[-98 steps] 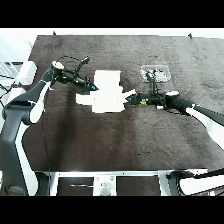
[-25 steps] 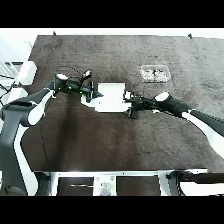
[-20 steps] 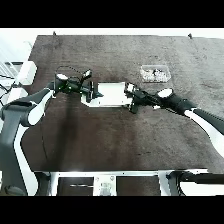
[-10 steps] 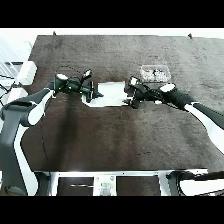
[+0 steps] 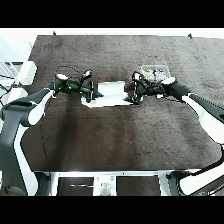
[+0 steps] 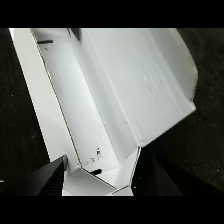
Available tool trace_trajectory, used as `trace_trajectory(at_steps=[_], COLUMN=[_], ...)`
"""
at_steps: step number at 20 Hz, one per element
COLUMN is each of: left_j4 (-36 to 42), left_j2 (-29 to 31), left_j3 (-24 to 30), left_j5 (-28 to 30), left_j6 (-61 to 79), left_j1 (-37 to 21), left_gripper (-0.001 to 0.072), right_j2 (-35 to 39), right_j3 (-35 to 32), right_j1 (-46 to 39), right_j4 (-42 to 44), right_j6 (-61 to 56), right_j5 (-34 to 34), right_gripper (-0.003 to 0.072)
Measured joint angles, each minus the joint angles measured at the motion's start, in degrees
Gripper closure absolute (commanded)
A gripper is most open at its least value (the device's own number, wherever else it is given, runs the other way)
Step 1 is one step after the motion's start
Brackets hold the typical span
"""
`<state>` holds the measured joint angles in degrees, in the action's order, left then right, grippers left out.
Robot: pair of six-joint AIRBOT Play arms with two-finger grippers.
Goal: Fold the box and place the chain.
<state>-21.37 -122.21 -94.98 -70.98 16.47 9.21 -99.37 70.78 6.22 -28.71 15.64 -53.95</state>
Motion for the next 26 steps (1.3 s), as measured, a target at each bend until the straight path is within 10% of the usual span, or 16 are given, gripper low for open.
trace_trajectory(at_steps=[26], left_j4=[0.0], left_j2=[0.0], left_j3=[0.0], left_j5=[0.0], left_j6=[0.0], left_j1=[0.0], left_gripper=[0.069], right_j2=[-15.0], right_j3=[13.4], right_j1=[-0.3], right_j4=[-1.0], right_j6=[4.0], right_j5=[-17.3], right_gripper=[-0.0011])
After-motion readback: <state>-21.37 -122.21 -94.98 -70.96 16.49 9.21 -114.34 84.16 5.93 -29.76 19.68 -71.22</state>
